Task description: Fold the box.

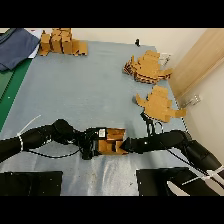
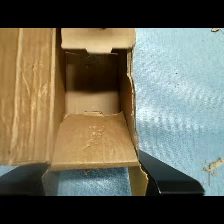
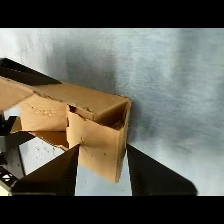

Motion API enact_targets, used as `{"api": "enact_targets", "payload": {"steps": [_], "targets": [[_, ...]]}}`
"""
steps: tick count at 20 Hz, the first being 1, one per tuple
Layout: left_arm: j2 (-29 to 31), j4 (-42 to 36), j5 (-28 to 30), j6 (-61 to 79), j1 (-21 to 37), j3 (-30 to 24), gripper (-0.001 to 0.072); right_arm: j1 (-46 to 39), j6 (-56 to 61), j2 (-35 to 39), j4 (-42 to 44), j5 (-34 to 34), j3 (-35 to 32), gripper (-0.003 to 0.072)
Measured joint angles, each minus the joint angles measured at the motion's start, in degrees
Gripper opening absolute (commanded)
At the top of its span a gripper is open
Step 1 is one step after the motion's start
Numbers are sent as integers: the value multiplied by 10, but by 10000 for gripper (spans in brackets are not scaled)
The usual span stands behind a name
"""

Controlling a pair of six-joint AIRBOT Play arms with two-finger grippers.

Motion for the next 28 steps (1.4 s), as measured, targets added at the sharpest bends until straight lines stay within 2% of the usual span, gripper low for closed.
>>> {"api": "enact_targets", "payload": {"steps": [4,5,9,16,21,22,24,28], "targets": [[0,0,0,0,0,0,426,67,84,-48,-101,14,47,458],[0,0,0,0,0,0,426,83,114,-61,-132,13,61,438],[0,0,0,0,0,0,426,152,252,-127,-250,-10,114,438],[0,0,0,0,0,0,426,261,435,-239,-328,-50,200,402],[0,0,0,0,0,0,426,298,516,-302,-369,-120,254,149],[0,1,0,0,0,0,426,302,526,-311,-373,-130,260,131],[0,1,0,1,0,0,426,306,539,-323,-378,-145,268,7],[0,1,0,1,0,0,426,309,553,-333,-381,-154,274,5]]}}
